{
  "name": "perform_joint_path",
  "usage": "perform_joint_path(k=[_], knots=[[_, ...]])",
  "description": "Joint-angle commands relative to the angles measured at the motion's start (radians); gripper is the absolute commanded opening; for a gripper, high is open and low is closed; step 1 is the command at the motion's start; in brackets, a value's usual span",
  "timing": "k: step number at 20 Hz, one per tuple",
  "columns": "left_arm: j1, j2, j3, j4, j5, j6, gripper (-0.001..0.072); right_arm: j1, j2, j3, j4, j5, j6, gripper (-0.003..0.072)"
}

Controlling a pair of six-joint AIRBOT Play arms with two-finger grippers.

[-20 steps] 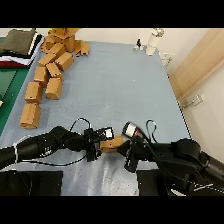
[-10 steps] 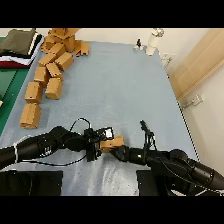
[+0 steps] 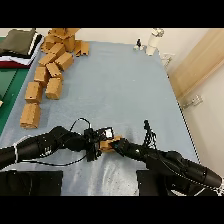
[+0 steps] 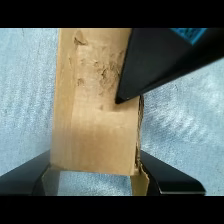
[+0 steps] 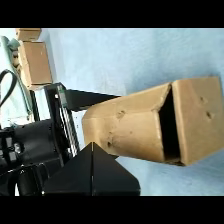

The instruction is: Fold the box.

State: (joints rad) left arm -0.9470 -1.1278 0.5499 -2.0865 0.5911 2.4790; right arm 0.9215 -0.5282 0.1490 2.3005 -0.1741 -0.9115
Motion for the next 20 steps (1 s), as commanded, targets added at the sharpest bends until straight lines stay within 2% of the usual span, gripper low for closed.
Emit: perform_joint_path(k=[1, 9, 13, 17, 20], knots=[[0.0, -0.001, 0.0, 0.0, 0.0, 0.0, 0.0468, 0.003, -0.009, -0.001, -0.008, -0.021, 0.006, 0.0003], [0.0, -0.001, 0.0, 0.0, 0.0, 0.0, 0.0468, 0.003, -0.136, -0.003, -0.019, -0.014, 0.005, 0.0002], [0.0, -0.001, 0.0, 0.0, 0.0, 0.0, 0.0468, 0.003, -0.124, 0.0, -0.024, -0.014, 0.002, 0.0003], [0.0, -0.001, 0.0, 0.0, 0.0, 0.0, 0.0468, 0.003, 0.006, 0.046, -0.175, -0.052, 0.003, 0.0002], [0.0, -0.001, 0.0, 0.0, 0.001, 0.0, 0.0468, -0.047, 0.096, 0.093, -0.407, -0.257, 0.062, 0.0002]])
